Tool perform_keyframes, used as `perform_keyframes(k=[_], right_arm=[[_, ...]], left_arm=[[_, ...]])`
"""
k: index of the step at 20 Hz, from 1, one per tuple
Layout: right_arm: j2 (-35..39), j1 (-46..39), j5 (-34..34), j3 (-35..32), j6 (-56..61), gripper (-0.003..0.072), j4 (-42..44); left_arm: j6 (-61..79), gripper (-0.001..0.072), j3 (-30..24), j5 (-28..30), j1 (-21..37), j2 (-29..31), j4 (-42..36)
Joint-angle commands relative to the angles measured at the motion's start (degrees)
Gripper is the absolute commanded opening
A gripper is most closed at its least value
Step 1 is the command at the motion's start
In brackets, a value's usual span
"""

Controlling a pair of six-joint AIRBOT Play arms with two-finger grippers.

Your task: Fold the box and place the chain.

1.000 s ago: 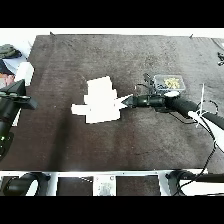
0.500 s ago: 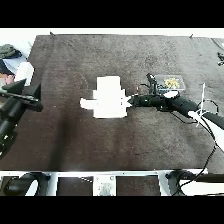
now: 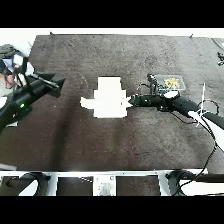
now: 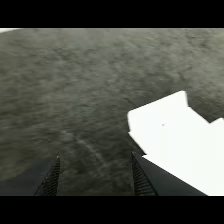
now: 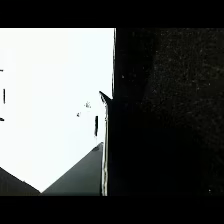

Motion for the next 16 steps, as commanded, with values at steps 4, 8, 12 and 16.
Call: perform_keyframes(k=[4,8,12,16], right_arm=[[0.11,0.28,-1.84,-4.09,-19.78,-0.0016,14.84],[2.75,0.26,-2.36,-9.86,-38.23,-0.0017,32.24],[4.04,0.26,-2.45,-11.98,-42.25,-0.0017,33.75],[4.04,0.26,-2.49,-12.0,-43.21,-0.0017,34.62]], left_arm=[[-10.62,0.0506,17.97,-18.12,-0.15,-21.77,6.47],[-18.64,0.0555,27.8,-26.21,-0.17,-31.76,12.11],[-23.28,0.0556,35.58,-32.35,-0.17,-40.02,15.32],[-28.39,0.0556,41.05,-38.45,-0.17,-46.1,17.09]])
